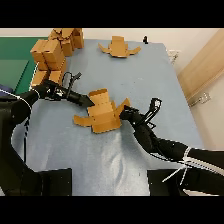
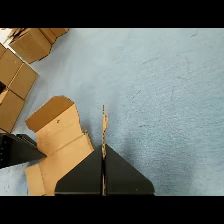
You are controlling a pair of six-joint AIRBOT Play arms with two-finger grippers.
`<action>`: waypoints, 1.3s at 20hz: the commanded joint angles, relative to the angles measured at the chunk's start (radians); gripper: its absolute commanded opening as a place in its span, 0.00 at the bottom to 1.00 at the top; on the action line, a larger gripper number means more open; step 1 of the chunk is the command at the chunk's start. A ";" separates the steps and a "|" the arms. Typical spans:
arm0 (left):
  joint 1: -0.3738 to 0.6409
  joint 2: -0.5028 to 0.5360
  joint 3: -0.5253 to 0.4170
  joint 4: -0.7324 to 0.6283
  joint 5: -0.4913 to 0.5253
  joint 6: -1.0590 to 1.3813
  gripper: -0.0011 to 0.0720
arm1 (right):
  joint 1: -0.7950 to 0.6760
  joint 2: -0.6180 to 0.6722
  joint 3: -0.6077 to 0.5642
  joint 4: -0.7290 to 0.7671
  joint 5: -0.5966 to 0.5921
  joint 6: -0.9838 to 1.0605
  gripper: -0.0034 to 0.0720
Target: Fold the box.
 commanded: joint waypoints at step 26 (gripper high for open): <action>0.011 0.000 0.002 -0.130 0.062 0.129 0.24 | 0.001 0.002 0.000 0.002 -0.018 0.013 0.05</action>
